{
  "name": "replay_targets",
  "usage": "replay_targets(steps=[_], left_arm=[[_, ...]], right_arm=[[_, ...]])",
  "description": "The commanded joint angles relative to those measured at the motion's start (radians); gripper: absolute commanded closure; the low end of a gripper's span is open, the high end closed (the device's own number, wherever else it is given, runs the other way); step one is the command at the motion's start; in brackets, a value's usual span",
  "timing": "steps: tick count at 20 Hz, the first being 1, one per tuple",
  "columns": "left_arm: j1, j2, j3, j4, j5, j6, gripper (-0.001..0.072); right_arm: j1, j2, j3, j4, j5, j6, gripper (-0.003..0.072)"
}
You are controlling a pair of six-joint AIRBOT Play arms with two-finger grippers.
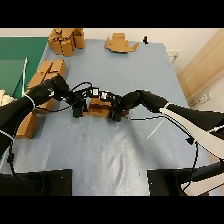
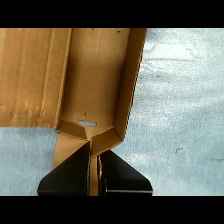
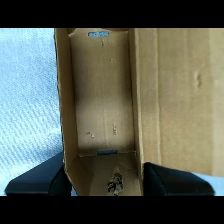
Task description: Fold the box.
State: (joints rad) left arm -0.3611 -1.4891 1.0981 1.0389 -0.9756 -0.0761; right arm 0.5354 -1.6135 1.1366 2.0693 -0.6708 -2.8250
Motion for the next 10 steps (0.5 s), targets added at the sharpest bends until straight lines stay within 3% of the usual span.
replay_targets(steps=[1,10], left_arm=[[-0.001,-0.008,0.001,-0.048,0.001,0.004,0.0628],[-0.021,-0.008,0.001,-0.12,0.025,0.035,0.0626]], right_arm=[[0.0,0.0,0.001,0.0,0.0,0.0,0.0281],[0.0,0.0,0.001,-0.001,0.0,0.0,0.0281]])
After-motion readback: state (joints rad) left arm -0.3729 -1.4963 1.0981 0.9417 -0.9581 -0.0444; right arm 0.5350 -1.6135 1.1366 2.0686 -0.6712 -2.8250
